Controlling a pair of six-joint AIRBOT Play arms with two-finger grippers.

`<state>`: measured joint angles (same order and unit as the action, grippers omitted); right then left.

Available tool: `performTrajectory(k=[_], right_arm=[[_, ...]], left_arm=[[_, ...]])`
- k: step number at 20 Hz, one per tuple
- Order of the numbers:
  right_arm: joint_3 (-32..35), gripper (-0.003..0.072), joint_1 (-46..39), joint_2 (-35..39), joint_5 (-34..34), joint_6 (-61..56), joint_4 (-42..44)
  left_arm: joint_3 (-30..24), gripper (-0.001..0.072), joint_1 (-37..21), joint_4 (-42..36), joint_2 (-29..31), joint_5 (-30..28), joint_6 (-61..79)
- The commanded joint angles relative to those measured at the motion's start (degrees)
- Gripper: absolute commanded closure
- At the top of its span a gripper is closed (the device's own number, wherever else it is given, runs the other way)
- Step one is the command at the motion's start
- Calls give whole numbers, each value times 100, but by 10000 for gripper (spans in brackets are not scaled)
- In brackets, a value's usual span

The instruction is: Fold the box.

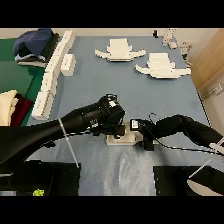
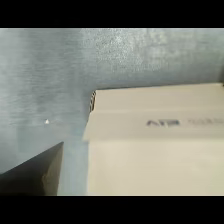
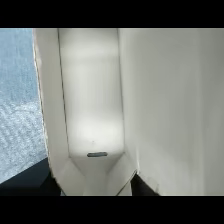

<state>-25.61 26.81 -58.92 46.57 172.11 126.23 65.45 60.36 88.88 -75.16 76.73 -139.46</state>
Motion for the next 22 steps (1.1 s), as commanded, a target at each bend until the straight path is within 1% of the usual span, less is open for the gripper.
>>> performTrajectory(k=[1, 2, 3, 5, 7, 9, 11, 12, 13, 14, 16, 17, 19, 20, 21, 22], right_arm=[[-2, 158, 2, 0, -2, 0, 2], [-2, 158, 2, 0, -2, 0, 2], [-2, 158, 2, 0, -2, 0, 2], [-2, 158, 2, 0, -2, 0, 2], [-2, 158, 2, 0, -2, 0, 2], [-2, 158, 2, 0, -2, 0, 2], [-2, 158, 2, 0, -2, 0, 2], [-4, 158, 2, 0, -2, 0, 2], [-2, 158, 2, 0, -2, 0, 2], [-2, 158, 2, 0, -2, 0, 2], [-2, 158, 2, 0, -2, 0, 2], [-2, 158, 2, 0, -2, 0, 2], [-2, 158, 2, 0, -2, 0, 2], [-2, 158, 2, 0, -2, 0, 2], [-4, 158, 2, 0, -2, 0, 2], [-2, 158, 2, 0, -2, 0, 2]], left_arm=[[188, 165, 33, 72, 544, 688, 411], [188, 508, 74, 94, 647, 772, 422], [188, 689, 109, 92, 704, 780, 680], [190, 697, 144, 92, 726, 769, 1003], [190, 697, 133, 125, 713, 586, 1617], [188, 697, 136, 164, 695, 258, 2452], [179, 697, 146, 426, 697, 170, 3263], [118, 698, 68, 363, 758, 120, 3727], [-57, 698, -131, 164, 909, -74, 4170], [-372, 699, -385, -138, 1163, -380, 4680], [-1163, 699, -986, -887, 1759, -1102, 5969], [-1554, 699, -1263, -1191, 2059, -1390, 6780], [-2312, 695, -1867, -1906, 2590, -1698, 8905], [-2603, 589, -2149, -2221, 2734, -1847, 9604], [-2865, 140, -2411, -2549, 2791, -2065, 10218], [-3123, 17, -2664, -2981, 2798, -2319, 10762]])
